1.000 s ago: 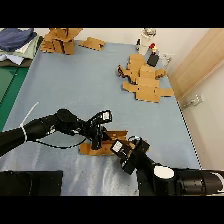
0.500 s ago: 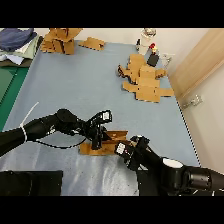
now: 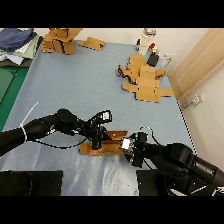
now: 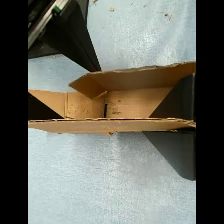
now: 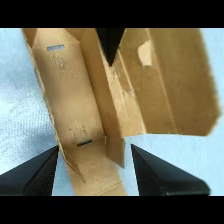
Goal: Fold the box.
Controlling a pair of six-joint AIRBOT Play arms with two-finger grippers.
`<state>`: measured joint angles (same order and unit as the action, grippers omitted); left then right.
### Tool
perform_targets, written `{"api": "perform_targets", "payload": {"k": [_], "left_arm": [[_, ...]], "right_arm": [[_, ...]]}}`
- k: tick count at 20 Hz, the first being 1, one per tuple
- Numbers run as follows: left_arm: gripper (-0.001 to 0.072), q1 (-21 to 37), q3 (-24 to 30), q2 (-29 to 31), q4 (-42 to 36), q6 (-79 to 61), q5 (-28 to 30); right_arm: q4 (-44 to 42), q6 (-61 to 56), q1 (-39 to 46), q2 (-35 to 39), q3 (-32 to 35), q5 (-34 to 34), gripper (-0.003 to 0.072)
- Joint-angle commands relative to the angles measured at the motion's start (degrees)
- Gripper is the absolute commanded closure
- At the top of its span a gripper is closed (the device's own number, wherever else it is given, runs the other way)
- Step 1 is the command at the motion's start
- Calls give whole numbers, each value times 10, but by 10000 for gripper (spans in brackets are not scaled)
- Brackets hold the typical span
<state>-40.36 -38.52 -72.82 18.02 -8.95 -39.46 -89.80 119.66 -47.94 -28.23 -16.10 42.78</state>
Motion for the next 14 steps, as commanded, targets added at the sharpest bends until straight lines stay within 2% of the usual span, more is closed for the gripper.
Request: {"api": "perform_targets", "payload": {"k": [1, 5, 8, 14], "left_arm": [[696, 0, 0, 0, 0, 0, 0], [696, 0, 0, 0, 0, 0, 0], [696, 0, 0, 0, 0, 0, -1], [696, 0, 0, 0, 0, 0, 0]], "right_arm": [[-84, 125, 58, -6, -3, -8, -19], [-143, 165, 78, -44, -4, -24, -17], [-146, 156, 78, -49, -6, 3, -16], [-155, 172, 78, -58, -6, -2, -16]]}}
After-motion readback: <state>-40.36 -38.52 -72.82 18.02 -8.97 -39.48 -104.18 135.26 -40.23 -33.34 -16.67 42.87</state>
